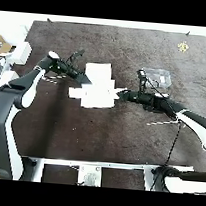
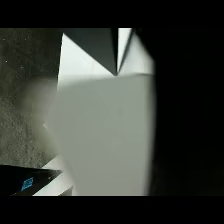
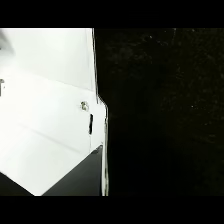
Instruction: Fold the box and place the chain.
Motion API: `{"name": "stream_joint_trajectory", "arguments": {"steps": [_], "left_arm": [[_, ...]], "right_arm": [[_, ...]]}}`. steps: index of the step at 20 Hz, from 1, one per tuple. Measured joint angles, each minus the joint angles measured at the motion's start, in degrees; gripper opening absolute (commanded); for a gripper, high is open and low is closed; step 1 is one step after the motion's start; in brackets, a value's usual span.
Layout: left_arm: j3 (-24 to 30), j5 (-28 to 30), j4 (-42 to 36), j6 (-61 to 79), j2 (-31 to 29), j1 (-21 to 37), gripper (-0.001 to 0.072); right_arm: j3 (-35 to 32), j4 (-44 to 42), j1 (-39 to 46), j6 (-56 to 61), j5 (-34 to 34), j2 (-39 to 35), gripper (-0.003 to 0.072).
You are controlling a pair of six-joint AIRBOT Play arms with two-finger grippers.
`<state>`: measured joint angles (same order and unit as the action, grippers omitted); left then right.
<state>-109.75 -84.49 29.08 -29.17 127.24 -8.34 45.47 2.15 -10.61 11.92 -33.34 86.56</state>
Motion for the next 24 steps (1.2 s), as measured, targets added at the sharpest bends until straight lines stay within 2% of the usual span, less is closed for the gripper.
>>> {"name": "stream_joint_trajectory", "arguments": {"steps": [1,2,3,4,5,10,16,21,24], "left_arm": [[0.0,-0.7,-0.3,0.2,0.1,0.0,0.0011],[-0.1,-0.5,-0.3,0.0,0.1,-0.1,0.0011],[0.0,-0.5,-0.3,-0.3,0.2,-0.1,0.0011],[0.0,-0.3,0.2,-0.4,0.3,-0.2,0.001],[-0.1,0.0,-0.1,-0.4,0.3,-0.2,0.001],[-2.2,-1.2,-0.8,5.4,0.2,-0.2,0.001],[-6.0,-0.1,-0.7,21.9,0.1,-1.0,0.0009],[-6.1,3.3,0.9,30.3,0.1,-1.9,0.0005],[-4.3,6.9,1.2,32.3,0.2,-2.1,0.0005]], "right_arm": [[0.0,0.0,0.0,0.0,0.2,0.0,0.0007],[0.0,0.0,0.1,-0.2,0.2,0.0,0.0089],[0.0,0.0,0.1,-0.5,0.2,0.0,0.042],[0.0,0.1,0.1,-0.9,0.0,-0.1,0.0584],[0.0,0.1,0.4,-1.4,-0.2,-0.3,0.0558],[0.0,0.2,6.6,-3.4,-2.7,-5.0,0.0557],[0.0,3.1,13.5,-4.1,-7.9,-8.5,0.0558],[0.0,5.9,14.6,-5.4,-8.6,-8.9,0.0558],[0.0,6.4,14.7,-7.1,-8.7,-9.0,0.0557]]}}
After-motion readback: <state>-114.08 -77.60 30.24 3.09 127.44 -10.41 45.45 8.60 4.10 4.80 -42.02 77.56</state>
